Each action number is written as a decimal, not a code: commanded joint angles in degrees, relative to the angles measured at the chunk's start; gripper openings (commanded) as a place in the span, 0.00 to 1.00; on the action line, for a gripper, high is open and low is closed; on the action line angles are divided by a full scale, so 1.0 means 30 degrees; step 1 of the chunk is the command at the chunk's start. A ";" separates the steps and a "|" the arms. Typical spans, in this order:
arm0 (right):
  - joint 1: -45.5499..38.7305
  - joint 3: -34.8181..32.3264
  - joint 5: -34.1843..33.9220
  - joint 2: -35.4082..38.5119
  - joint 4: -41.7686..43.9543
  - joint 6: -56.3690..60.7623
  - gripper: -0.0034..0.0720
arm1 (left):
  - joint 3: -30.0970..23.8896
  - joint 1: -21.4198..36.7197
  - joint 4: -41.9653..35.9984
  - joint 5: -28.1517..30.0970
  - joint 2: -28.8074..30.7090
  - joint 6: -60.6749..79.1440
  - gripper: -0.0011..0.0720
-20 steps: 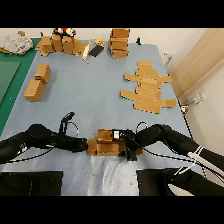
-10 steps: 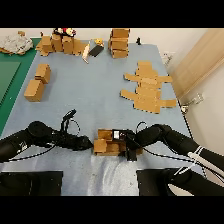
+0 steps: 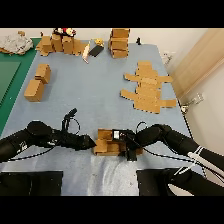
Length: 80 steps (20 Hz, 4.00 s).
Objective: Fold the box.
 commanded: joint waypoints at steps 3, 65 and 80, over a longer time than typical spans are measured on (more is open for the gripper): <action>0.0015 0.0000 0.0007 -0.0007 0.0000 0.0000 0.70 | 0.0007 -0.0007 -0.1253 -0.0248 -0.0022 0.1545 0.35; 0.0015 0.0000 0.0007 -0.0007 0.0000 0.0007 0.70 | 1.0950 -1.1351 2.3117 -0.4415 -0.7227 -2.8713 0.72; 0.0015 0.0000 0.0007 -0.0007 0.0000 0.0007 0.70 | 1.1067 -1.1519 2.4341 -0.4087 -0.7635 -2.8647 0.62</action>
